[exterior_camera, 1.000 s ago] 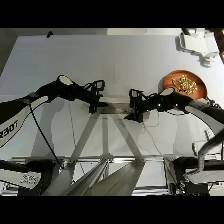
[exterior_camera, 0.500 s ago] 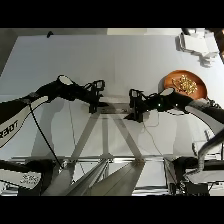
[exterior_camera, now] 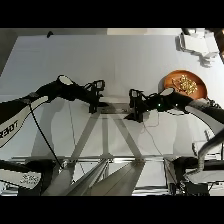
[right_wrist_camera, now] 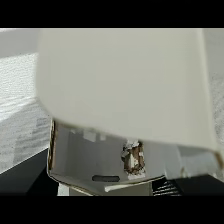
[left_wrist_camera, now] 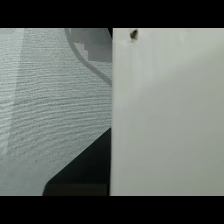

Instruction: Fold the box and place the chain.

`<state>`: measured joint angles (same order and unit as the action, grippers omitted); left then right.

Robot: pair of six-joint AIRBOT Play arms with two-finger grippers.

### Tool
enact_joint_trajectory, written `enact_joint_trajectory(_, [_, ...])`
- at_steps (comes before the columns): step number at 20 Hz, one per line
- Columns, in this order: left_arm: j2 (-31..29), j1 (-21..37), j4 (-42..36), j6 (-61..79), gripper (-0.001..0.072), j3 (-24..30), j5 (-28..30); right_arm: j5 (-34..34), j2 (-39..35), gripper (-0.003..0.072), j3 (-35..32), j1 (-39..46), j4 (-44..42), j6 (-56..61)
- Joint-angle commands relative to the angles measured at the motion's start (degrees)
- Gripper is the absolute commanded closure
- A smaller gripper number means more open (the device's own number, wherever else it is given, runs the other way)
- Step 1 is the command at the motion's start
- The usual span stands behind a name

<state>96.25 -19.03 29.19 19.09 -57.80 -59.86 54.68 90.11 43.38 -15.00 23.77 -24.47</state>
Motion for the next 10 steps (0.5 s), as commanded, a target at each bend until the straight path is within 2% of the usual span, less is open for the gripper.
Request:
enact_joint_trajectory(1, [0.0,0.0,0.0,0.0,0.0696,0.0,0.0,0.0,0.0,0.0187,0.1,0.0,0.0,0.0])
enact_joint_trajectory(10, [0.0,0.0,0.0,0.0,0.0696,0.0,-0.8,0.0,0.0,0.0187,0.1,0.0,0.0,0.0])
